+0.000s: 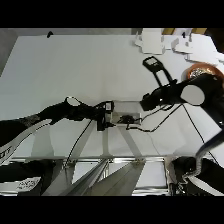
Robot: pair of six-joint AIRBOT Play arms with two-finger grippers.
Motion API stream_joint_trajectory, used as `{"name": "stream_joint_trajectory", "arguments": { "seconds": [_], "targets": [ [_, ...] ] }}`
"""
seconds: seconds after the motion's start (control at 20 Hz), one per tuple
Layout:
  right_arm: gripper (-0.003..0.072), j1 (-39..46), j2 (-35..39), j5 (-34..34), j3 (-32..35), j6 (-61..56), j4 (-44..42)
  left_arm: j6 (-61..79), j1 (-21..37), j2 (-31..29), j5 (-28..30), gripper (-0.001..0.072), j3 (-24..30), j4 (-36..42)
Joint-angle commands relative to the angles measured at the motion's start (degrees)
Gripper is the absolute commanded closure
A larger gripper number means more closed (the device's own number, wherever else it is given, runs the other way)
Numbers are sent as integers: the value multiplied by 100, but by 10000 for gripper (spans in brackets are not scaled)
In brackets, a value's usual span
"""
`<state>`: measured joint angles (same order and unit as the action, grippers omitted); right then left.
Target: Fold the box and place the chain.
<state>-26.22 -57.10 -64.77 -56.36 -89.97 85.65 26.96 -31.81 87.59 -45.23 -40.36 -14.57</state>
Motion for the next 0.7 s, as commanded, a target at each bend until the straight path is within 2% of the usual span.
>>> {"name": "stream_joint_trajectory", "arguments": {
  "seconds": [0.0,0.2,0.45,0.6,0.65],
  "targets": [
    [413,979,28,-59,-4,50,144,2,0,-4,0,391,0,-2],
    [414,1626,-264,-26,61,181,136,2,0,-4,0,391,0,-2],
    [410,1663,-699,494,315,195,42,2,0,-4,-2,391,0,-2],
    [341,1665,-887,741,461,192,50,2,0,-4,-2,391,0,-2],
    [341,1665,-981,750,463,190,48,2,0,-4,0,391,0,-2]
  ]
}}
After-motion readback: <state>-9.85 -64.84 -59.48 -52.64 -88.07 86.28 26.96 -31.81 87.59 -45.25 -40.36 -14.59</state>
